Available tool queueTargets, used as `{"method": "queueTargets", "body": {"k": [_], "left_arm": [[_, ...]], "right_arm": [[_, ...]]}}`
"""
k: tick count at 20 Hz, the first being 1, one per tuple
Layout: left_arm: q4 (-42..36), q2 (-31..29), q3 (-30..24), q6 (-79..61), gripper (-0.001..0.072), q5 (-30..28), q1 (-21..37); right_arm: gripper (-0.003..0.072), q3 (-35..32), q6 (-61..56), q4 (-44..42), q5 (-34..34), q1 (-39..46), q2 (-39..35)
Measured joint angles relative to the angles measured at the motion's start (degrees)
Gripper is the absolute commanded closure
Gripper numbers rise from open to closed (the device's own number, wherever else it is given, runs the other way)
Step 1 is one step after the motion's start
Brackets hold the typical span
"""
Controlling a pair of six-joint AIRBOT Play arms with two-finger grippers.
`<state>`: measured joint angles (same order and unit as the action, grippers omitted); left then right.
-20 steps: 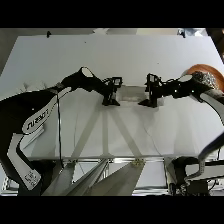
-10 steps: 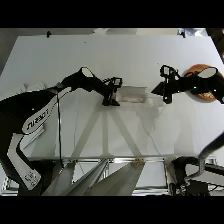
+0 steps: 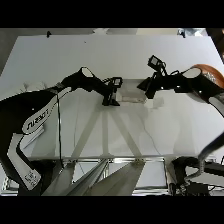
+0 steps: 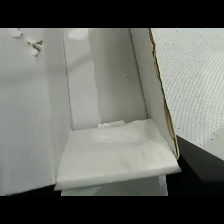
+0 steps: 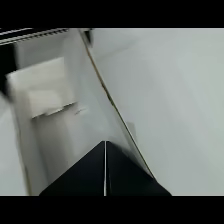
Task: Fold the box and place the chain.
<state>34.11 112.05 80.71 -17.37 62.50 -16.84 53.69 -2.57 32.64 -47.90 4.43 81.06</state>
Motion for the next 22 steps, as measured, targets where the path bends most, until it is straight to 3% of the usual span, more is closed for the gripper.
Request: {"method": "queueTargets", "body": {"k": [4, 8, 12, 15, 16, 22], "left_arm": [[0.0, 0.0, 0.0, 0.1, 0.0388, -0.3, 0.0], [0.1, 0.0, 0.0, -0.2, 0.0388, -0.3, 0.0], [0.3, 0.0, 0.0, -0.3, 0.0388, 0.2, 0.0], [0.2, 0.0, 0.0, -0.3, 0.0388, 0.1, 0.0], [0.2, 0.0, 0.0, -0.3, 0.0388, 0.1, 0.0], [0.1, 0.0, -0.1, -0.3, 0.0388, 0.0, 0.0]], "right_arm": [[0.0671, 0.0, -6.2, 2.8, 6.7, -1.4, 2.9], [0.0671, 0.0, -9.6, 6.1, 6.6, -1.8, 3.1], [0.0666, 0.0, -10.3, 7.7, 6.4, -1.8, -1.2], [0.0501, 0.0, -10.4, 11.9, 4.5, -1.9, -6.3], [0.0477, 0.0, -10.4, 14.5, 3.3, -1.9, -8.0], [0.0485, 0.0, -10.5, 31.5, -6.2, -1.9, -13.0]]}}
